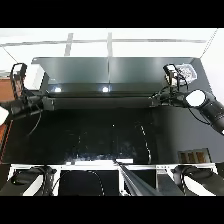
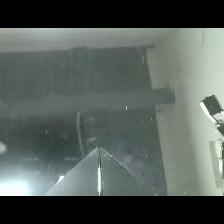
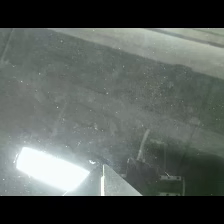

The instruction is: Fold the box and place the chain.

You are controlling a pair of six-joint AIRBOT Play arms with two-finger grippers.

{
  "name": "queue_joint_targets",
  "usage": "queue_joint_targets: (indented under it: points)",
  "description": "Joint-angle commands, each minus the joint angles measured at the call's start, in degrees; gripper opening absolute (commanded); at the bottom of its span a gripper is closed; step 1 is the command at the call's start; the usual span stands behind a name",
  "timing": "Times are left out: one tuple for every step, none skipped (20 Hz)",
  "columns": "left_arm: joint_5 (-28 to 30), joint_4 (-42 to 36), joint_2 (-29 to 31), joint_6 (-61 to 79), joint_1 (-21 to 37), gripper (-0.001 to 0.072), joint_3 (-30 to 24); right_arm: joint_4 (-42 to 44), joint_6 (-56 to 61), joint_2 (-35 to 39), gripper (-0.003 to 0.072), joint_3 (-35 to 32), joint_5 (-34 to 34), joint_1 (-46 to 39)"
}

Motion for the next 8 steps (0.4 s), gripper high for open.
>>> queue_joint_targets:
  points:
    - [0.0,-0.4,5.5,-0.6,-0.5,0.0031,-5.4,-0.4,0.2,0.0,0.0021,-0.1,0.1,0.0]
    - [-0.4,-0.5,5.4,-0.6,-0.6,0.0031,-5.4,-0.4,0.2,0.0,0.0021,-0.1,0.1,0.0]
    - [-0.3,-0.5,5.4,-0.6,-0.6,0.0031,-5.4,-0.4,0.2,0.0,0.0021,-0.1,0.1,0.0]
    - [-0.3,-0.5,5.4,-0.6,-0.6,0.0031,-5.4,-0.4,0.2,0.0,0.0021,-0.1,0.1,0.0]
    - [-0.3,-0.5,5.4,-0.6,-0.6,0.0031,-5.4,-0.4,0.2,0.0,0.0021,-0.1,0.1,0.0]
    - [-0.3,-0.5,5.4,-0.6,-0.6,0.0031,-5.4,-0.4,0.2,0.0,0.0021,-0.1,0.1,0.0]
    - [-0.3,-0.5,5.4,-0.6,-0.6,0.0031,-5.4,-0.4,0.2,0.0,0.0021,-0.1,0.1,0.0]
    - [-0.2,-0.5,5.4,-0.6,-0.6,0.0031,-5.4,-0.4,0.2,0.0,0.0021,-0.1,0.1,0.0]
